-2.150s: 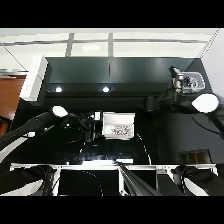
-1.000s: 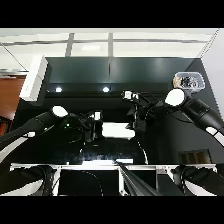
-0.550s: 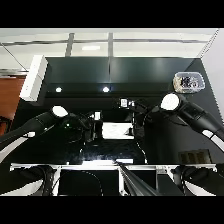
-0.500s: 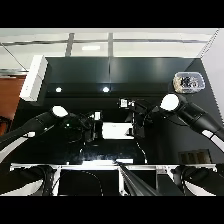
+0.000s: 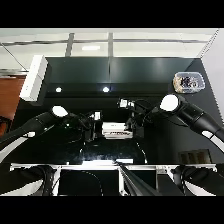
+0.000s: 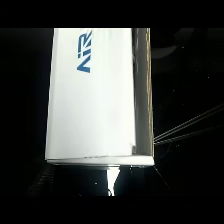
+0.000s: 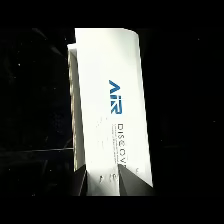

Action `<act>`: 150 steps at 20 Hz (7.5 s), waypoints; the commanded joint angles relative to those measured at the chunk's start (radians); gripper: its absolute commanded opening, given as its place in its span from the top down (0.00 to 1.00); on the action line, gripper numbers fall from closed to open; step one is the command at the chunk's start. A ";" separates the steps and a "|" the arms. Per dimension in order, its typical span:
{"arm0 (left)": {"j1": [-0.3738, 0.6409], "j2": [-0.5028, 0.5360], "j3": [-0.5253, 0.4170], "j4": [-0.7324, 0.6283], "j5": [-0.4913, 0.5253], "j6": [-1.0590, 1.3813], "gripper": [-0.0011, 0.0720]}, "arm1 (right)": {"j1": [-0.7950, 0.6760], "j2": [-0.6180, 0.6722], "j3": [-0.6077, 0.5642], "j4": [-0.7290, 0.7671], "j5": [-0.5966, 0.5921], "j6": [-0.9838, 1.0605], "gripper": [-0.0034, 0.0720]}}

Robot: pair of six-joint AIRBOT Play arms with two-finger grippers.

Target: Fold the box and place the chain.

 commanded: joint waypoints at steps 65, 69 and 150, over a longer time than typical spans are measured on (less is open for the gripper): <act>-0.001 0.000 0.001 0.000 -0.001 0.000 0.38 | -0.077 -0.148 -0.175 0.445 -0.101 0.651 0.95; -0.001 0.000 0.001 0.000 -0.001 0.000 0.38 | -0.084 -0.136 -0.169 0.449 -0.070 0.603 0.95; 1.115 0.352 0.067 0.975 -0.189 -1.485 0.53 | -0.616 0.378 -0.046 -0.051 0.154 0.787 0.95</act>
